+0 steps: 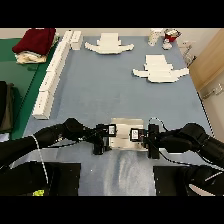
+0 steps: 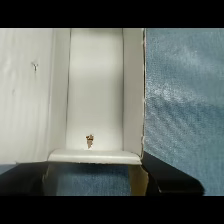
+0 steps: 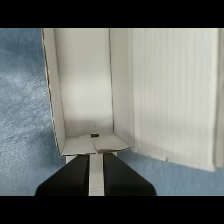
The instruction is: Fold the box.
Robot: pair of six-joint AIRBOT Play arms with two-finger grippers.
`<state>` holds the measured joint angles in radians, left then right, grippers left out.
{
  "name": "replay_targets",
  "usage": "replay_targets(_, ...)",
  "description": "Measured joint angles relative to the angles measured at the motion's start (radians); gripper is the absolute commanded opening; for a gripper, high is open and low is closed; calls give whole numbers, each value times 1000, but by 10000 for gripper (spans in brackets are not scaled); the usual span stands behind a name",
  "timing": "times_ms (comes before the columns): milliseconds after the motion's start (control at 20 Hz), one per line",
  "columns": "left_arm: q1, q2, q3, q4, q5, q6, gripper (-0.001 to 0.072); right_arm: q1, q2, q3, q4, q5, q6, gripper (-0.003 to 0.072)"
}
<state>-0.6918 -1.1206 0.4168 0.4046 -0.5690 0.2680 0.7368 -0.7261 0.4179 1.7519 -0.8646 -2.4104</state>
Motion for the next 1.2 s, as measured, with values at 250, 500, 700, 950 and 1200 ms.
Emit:
replay_targets(250, 0, 0, 0, 0, 0, 0, 465, 0, -22, 0, 38, 48, -29, 121)
replay_targets(500, 0, 0, 0, 0, 0, 0, 465, 0, -33, 0, 63, 79, -52, 486)
replay_targets(700, 0, 0, 0, -2, 3, -1, 465, 1, -41, 0, 69, 90, -59, 689)
replay_targets(950, 0, 0, 0, -1, 2, -1, 465, 1, -50, 0, 69, 97, -59, 674)
replay_targets(1200, 0, 0, 0, 1, -2, 1, 465, -1, -23, 36, -53, -15, 116, 138)
